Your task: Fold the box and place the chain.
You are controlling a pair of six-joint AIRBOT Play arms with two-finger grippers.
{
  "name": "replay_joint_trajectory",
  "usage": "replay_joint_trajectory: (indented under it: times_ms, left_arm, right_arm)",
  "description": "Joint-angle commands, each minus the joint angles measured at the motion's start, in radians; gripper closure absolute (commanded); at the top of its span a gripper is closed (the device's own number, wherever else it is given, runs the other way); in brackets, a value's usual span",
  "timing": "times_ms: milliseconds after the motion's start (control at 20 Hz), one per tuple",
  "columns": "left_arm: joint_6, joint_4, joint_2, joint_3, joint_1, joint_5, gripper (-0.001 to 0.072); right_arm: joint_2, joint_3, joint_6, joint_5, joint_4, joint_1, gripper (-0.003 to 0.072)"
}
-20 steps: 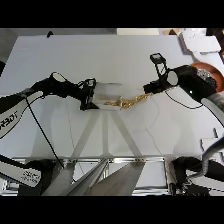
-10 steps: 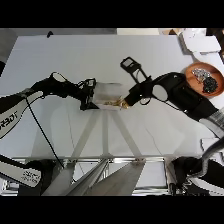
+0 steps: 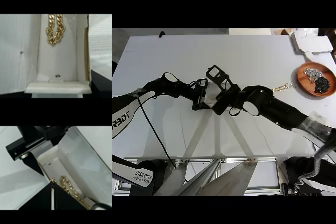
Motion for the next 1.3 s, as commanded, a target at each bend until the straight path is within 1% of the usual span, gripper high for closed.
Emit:
replay_joint_trajectory:
  times_ms: [0,100,150,200,250,300,400,500,600,700,850,900,950,1000,1100,1250]
  left_arm:
    - [0.0,0.0,0.0,0.0,0.0,0.0,0.0394]
    - [0.0,0.0,0.0,0.0,0.0,0.0,0.0394]
    - [0.0,0.0,0.0,0.0,0.0,0.0,0.0394]
    - [0.0,0.0,0.0,0.0,0.0,0.0,0.0394]
    - [0.0,0.0,0.0,0.0,0.0,0.0,0.0394]
    - [0.0,0.0,0.0,0.0,0.0,0.0,0.0394]
    - [0.0,0.0,0.0,0.0,0.0,0.0,0.0394]
    - [0.0,0.0,0.0,0.0,0.0,0.0,0.0394]
    - [0.0,0.0,0.0,0.0,0.0,0.0,0.0394]
    - [0.0,0.0,0.0,0.0,0.0,0.0,0.0394]
    - [0.0,0.0,0.0,0.0,0.0,0.0,0.0394]
    - [0.0,0.0,0.0,0.0,0.0,0.0,0.0394]
    - [0.0,0.0,0.0,0.0,0.0,0.0,0.0394]
    - [0.0,0.0,0.0,0.0,0.0,0.0,0.0394]
    - [0.0,0.0,0.0,0.0,0.0,0.0,0.0394]
    - [0.0,0.0,0.0,0.0,0.0,0.0,0.0394]
  right_arm:
    - [-0.1,0.0,0.0,-0.03,0.019,0.01,0.0675]
    - [-0.154,0.0,0.001,-0.026,0.018,0.01,0.0673]
    - [-0.159,0.0,0.008,-0.026,0.018,0.01,0.067]
    - [-0.153,0.002,0.008,-0.027,0.017,0.01,0.0605]
    - [-0.139,0.006,0.007,-0.027,0.013,0.01,0.0459]
    - [-0.116,0.008,0.006,-0.029,0.011,0.01,0.0403]
    - [-0.047,0.012,0.006,-0.01,-0.019,0.01,0.0404]
    - [0.032,0.013,0.007,0.045,-0.087,0.0,0.0404]
    - [0.096,0.013,0.007,0.126,-0.137,-0.051,0.0404]
    - [0.132,0.013,0.01,0.214,-0.165,-0.143,0.0404]
    - [0.133,0.012,0.157,0.354,-0.164,-0.327,0.0394]
    - [0.131,0.012,0.196,0.371,-0.164,-0.382,0.0347]
    - [0.129,0.012,0.203,0.366,-0.161,-0.434,0.0268]
    - [0.125,0.012,0.203,0.353,-0.16,-0.475,0.0225]
    - [0.107,0.013,0.202,0.335,-0.153,-0.521,0.0225]
    - [0.037,0.013,0.203,0.351,-0.153,-0.539,0.0228]
